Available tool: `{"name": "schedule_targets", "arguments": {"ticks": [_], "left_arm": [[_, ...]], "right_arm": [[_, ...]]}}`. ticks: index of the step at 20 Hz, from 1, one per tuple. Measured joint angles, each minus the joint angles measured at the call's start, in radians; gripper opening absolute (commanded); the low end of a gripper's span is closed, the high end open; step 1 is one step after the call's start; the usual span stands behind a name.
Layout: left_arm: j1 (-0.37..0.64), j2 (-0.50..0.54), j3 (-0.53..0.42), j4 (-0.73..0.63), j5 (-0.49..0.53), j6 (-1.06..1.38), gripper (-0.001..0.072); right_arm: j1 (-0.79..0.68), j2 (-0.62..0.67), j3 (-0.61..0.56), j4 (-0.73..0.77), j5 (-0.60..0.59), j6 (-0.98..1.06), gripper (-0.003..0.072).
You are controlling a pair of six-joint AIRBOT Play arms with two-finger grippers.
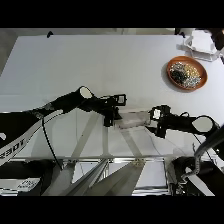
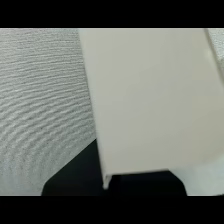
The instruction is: Fold the box and place the chain.
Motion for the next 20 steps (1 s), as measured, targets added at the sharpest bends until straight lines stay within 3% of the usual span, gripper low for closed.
{"name": "schedule_targets", "arguments": {"ticks": [20], "left_arm": [[0.000, 0.000, 0.000, 0.001, -0.002, 0.000, 0.0011]], "right_arm": [[-0.027, -0.151, 0.008, 0.121, 0.046, -0.151, 0.0681]]}}
